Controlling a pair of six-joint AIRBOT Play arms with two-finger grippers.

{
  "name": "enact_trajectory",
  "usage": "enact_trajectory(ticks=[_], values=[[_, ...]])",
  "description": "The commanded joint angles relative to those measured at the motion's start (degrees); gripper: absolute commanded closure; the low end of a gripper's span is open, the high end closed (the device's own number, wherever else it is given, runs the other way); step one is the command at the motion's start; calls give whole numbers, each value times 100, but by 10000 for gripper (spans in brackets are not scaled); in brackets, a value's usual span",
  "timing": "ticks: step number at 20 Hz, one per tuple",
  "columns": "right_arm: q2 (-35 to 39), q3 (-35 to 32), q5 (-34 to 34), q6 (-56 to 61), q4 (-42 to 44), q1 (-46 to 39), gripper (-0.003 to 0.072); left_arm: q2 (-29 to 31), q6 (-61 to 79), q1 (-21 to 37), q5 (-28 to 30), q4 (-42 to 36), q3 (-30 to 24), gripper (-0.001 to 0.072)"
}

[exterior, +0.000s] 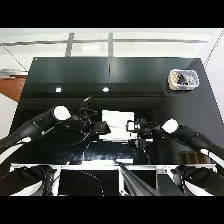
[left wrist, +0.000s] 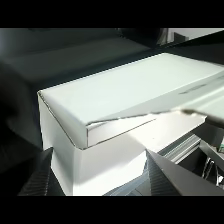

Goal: Fold the box and place the chain.

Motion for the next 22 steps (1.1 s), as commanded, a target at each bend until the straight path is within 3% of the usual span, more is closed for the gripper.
enact_trajectory(ticks=[1, 4, 13, 22], values=[[2, 2, 0, 0, 0, 2, 154, 4, -136, -11, -79, 22, 81, 45], [2, 2, 0, 0, 0, 0, 154, 4, -144, -24, -125, 24, 83, 141], [2, 2, 0, 0, 2, 2, 154, -15, -1073, -457, 417, 1051, 83, 142], [2, 2, -2, 0, 2, 2, 154, -118, -1257, -490, 608, 1204, 83, 142]])
